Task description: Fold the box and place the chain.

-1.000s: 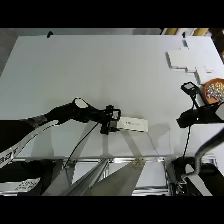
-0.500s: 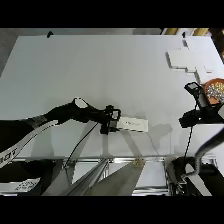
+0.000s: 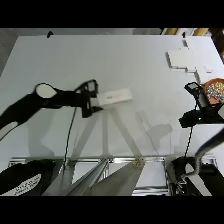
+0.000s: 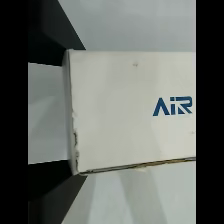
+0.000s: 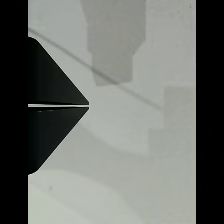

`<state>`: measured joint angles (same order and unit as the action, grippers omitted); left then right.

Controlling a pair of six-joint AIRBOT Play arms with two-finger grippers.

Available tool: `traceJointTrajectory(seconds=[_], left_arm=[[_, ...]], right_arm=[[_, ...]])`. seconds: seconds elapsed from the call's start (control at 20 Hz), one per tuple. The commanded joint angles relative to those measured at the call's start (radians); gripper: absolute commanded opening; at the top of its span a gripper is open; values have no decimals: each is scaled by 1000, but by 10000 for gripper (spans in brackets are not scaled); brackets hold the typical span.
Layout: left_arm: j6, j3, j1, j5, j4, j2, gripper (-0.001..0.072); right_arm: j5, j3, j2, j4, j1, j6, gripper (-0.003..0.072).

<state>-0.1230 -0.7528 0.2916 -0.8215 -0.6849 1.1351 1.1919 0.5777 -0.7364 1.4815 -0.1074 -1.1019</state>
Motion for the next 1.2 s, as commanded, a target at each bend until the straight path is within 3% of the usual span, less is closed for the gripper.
traceJointTrajectory(seconds=[0.0, 0.25, 0.45, 0.65, 0.95, 1.0, 1.05, 1.1, 1.15], left_arm=[[-450, -1, -240, 34, -232, -152, 212], [-751, -1, -593, 31, -396, -212, 206], [-1056, 0, -795, 25, -664, -174, 208], [-1207, 0, -892, -36, -730, -132, 210], [-1213, 0, -898, -168, -725, -91, 220], [-1213, 0, -898, -191, -726, -89, 327], [-1214, 0, -898, -206, -724, -89, 519], [-1217, 0, -898, -221, -720, -89, 661], [-1244, 0, -898, -230, -719, -89, 699]], right_arm=[[0, 0, 1, 0, -1, 0, 20], [0, 0, 1, 0, -1, 0, 20], [0, 0, 1, 0, -1, 0, 20], [0, 0, 1, 0, -1, 0, 20], [0, 0, 1, 0, -1, 0, 20], [0, 0, 1, 0, -1, 0, 20], [0, 0, 1, 0, -1, 0, 20], [0, 0, 1, 0, -1, 0, 20], [0, 0, 1, 0, -1, 0, 20]])
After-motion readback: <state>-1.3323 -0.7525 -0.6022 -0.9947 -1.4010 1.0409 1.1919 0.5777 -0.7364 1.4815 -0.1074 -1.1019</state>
